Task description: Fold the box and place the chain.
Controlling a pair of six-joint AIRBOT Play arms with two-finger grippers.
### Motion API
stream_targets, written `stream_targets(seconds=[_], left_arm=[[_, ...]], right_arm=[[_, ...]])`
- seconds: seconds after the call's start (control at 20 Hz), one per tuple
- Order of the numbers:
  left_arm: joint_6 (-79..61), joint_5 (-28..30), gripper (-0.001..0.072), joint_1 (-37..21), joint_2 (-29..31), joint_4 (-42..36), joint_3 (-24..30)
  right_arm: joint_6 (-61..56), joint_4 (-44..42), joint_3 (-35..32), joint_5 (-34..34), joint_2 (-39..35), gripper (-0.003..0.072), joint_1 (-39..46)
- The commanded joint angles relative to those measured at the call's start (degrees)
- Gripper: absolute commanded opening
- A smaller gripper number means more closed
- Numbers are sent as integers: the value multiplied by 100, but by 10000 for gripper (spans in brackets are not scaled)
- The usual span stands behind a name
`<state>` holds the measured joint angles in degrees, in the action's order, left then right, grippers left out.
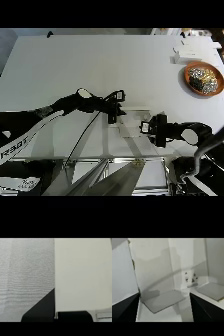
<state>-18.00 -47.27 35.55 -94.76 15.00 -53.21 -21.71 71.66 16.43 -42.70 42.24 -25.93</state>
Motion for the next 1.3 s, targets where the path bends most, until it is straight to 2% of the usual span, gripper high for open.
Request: stream_targets(seconds=[0.0, 0.25, 0.65, 1.05, 1.25], left_arm=[[0, -9, 11, 2, -4, 0, 4], [0, -7, 11, 2, -4, 0, 4], [0, -9, 11, 2, -4, 0, 4], [0, -9, 11, 2, -4, 0, 4], [0, -9, 11, 2, -4, 0, 4]], right_arm=[[96, 35, -50, 426, 85, 692, -61], [170, -37, 221, 424, 39, 690, 192], [1093, -782, 527, 326, 59, 687, 1019], [2597, -2026, 590, 280, 601, 686, 1738], [3615, -2924, 592, -188, 839, 686, 1965]])
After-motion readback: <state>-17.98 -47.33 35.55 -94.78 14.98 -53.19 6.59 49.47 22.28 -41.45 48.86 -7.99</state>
